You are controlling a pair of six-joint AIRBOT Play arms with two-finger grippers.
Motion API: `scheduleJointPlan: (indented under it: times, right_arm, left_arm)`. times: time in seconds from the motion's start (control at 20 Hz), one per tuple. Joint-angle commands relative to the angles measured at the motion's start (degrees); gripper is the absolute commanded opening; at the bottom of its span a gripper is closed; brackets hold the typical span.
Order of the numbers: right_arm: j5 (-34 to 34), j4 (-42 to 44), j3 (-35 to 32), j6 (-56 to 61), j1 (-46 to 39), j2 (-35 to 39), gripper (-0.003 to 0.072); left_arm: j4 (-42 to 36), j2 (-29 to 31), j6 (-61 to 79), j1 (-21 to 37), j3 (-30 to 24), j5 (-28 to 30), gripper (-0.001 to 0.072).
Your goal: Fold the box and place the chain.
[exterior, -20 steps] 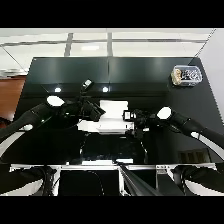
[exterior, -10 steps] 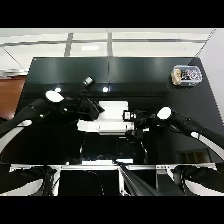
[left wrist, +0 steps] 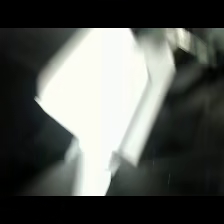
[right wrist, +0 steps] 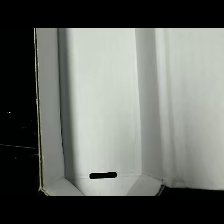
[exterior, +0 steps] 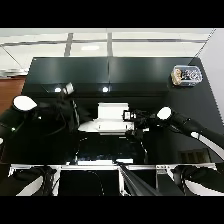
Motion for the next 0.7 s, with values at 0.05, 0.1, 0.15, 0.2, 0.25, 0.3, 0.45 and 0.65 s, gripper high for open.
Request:
scheduleJointPlan:
  times: [0.05, 0.1, 0.15, 0.2, 0.25, 0.3, 0.45, 0.65]
  right_arm:
    - [-0.07, 0.04, 0.0, 0.0, 0.02, -0.04, 0.0321]
    - [-0.07, 0.04, 0.0, 0.0, 0.02, -0.04, 0.0322]
    - [-0.07, 0.04, 0.0, 0.0, 0.02, -0.04, 0.0322]
    - [-0.07, 0.04, 0.0, 0.0, 0.02, -0.04, 0.0322]
    - [-0.07, 0.04, 0.0, 0.0, 0.02, -0.04, 0.0321]
    - [-0.07, 0.04, 0.0, 0.0, 0.02, -0.04, 0.0321]
    - [-0.07, 0.04, 0.0, 0.0, 0.02, -0.04, 0.0321]
    - [-0.09, 0.04, 0.0, 0.0, 0.02, -0.04, 0.0322]
  left_arm:
    - [14.51, -1.42, 14.03, -4.92, -4.37, 10.82, 0.071]
    - [15.54, -2.32, 15.19, -6.23, -4.22, 16.13, 0.071]
    - [15.52, -3.21, 15.08, -7.26, -3.78, 20.2, 0.0707]
    - [15.52, -4.68, 15.02, -8.11, -2.56, 20.11, 0.0701]
    - [15.32, -6.56, 15.02, -8.74, -1.01, 16.74, 0.0701]
    - [14.62, -8.63, 15.06, -9.2, 0.55, 12.85, 0.0701]
    - [6.8, -12.44, 15.47, -9.18, 1.81, 11.45, 0.0701]
    - [3.13, -13.51, 17.79, -9.75, 1.84, 8.98, 0.0672]
